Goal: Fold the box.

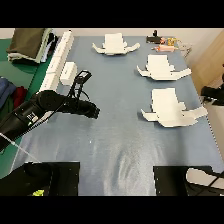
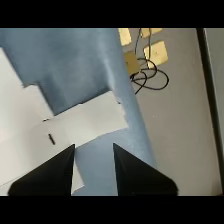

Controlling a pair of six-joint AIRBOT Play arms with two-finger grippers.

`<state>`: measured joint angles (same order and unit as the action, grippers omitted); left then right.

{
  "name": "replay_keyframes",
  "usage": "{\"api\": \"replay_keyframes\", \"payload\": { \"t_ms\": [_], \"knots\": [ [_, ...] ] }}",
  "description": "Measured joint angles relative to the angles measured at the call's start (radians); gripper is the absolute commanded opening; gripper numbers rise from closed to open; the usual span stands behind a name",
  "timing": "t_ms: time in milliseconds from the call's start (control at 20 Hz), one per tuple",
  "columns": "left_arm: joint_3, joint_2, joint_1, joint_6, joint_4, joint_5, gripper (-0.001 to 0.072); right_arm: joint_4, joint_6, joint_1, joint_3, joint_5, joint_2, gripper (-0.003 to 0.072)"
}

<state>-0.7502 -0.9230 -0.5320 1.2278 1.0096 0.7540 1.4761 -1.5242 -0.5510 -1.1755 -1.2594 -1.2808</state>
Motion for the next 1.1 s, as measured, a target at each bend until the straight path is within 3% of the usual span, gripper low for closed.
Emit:
{"api": "replay_keyframes", "payload": {
  "t_ms": [200, 500, 650, 700, 750, 800, 1100],
  "knots": [
    [0.0, 0.0, 0.0, 0.002, -0.024, -0.011, 0.0015, 0.096, -0.134, -0.154, -0.056, -0.017, -0.141, 0.0372],
    [0.0, 0.0, 0.0, 0.043, -0.065, -0.017, 0.0016, 0.254, -0.272, -0.213, -0.217, -0.143, -0.328, 0.036],
    [0.0, 0.0, 0.002, 0.079, -0.071, -0.015, 0.0016, 0.303, -0.33, -0.221, -0.248, -0.192, -0.385, 0.0228],
    [0.0, 0.0, 0.002, 0.096, -0.071, -0.014, 0.0016, 0.319, -0.349, -0.222, -0.253, -0.212, -0.401, 0.0099],
    [0.0, 0.0, 0.002, 0.112, -0.072, -0.013, 0.0016, 0.34, -0.362, -0.222, -0.257, -0.232, -0.412, 0.0032],
    [0.0, 0.0, 0.002, 0.129, -0.073, -0.008, 0.0016, 0.369, -0.377, -0.222, -0.26, -0.258, -0.422, 0.0005],
    [-0.002, 0.0, 0.003, 0.177, -0.083, 0.019, 0.0015, 0.582, -0.42, -0.171, -0.262, -0.375, -0.438, 0.0005]
  ]
}}
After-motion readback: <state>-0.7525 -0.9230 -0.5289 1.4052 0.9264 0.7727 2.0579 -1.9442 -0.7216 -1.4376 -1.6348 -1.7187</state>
